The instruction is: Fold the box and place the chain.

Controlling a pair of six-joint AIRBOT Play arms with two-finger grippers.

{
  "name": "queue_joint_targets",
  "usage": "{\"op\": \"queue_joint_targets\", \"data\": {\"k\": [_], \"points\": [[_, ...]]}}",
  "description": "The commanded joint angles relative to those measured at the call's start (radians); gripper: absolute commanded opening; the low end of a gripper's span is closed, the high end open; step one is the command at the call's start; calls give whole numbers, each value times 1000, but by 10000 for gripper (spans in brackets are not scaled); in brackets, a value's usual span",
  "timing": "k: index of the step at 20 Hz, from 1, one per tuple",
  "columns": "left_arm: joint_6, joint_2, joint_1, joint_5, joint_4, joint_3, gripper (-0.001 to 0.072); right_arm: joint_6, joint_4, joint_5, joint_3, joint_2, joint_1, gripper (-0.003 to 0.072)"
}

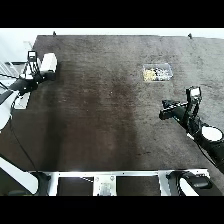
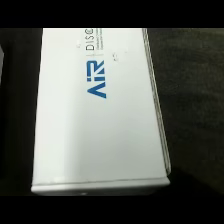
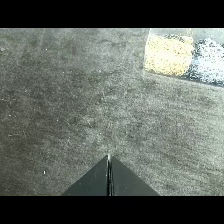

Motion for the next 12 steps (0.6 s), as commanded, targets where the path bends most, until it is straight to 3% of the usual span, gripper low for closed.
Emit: {"op": "queue_joint_targets", "data": {"k": [1,6,7,8,9,12], "points": [[-15,-1,1,40,15,-35,17,0,2,0,0,1,0,17],[-15,-1,1,53,16,-38,21,0,2,1,0,1,0,17],[-14,0,1,48,16,-38,132,0,2,1,0,1,0,18],[-14,0,1,52,16,-38,447,0,2,1,0,1,0,18],[-15,0,1,64,16,-38,550,0,2,1,0,1,0,18],[-6,0,1,58,16,-38,549,0,2,1,0,1,0,18]]}}
